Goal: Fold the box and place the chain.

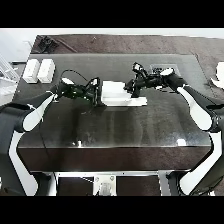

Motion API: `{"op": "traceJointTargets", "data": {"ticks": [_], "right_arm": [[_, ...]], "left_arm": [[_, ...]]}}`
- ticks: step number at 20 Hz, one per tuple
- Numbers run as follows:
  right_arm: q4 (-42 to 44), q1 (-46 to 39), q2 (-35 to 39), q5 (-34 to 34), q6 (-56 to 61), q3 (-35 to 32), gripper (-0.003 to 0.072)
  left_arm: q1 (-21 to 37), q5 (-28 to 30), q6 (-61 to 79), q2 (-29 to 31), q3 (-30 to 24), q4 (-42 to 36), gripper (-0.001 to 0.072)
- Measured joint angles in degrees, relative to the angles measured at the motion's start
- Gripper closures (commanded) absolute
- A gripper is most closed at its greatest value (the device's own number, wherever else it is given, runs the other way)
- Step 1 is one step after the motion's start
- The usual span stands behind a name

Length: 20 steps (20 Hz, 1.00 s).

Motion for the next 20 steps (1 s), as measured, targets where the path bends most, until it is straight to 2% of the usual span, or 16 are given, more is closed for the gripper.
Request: {"op": "traceJointTargets", "data": {"ticks": [4,9,10,11,12,16,20], "right_arm": [[-1.14,-0.22,1.33,0.31,0.15,0.50,0.0673],[-1.40,-2.62,9.29,2.16,1.73,-1.31,0.0669],[-1.86,-3.32,11.30,2.34,1.99,-2.62,0.0574],[-2.80,-3.80,12.90,2.69,2.29,-4.07,0.0280],[-4.09,-4.17,14.19,2.93,2.34,-5.53,0.0068],[-8.85,-5.25,16.68,3.21,0.17,-11.34,0.0068],[-10.29,-4.31,16.52,3.19,-4.90,-14.27,0.0068]], "left_arm": [[-0.02,0.02,0.13,0.00,0.02,0.04,0.0186],[-0.02,0.00,0.13,0.02,0.00,0.07,0.0185],[-0.02,0.00,0.11,0.02,0.00,0.07,0.0185],[-0.02,0.02,0.11,0.02,0.00,0.07,0.0185],[-0.02,0.02,0.11,0.02,0.02,0.07,0.0185],[-0.02,0.02,0.09,0.02,0.00,0.04,0.0185],[-0.02,0.04,0.09,0.02,0.00,0.02,0.0185]]}}
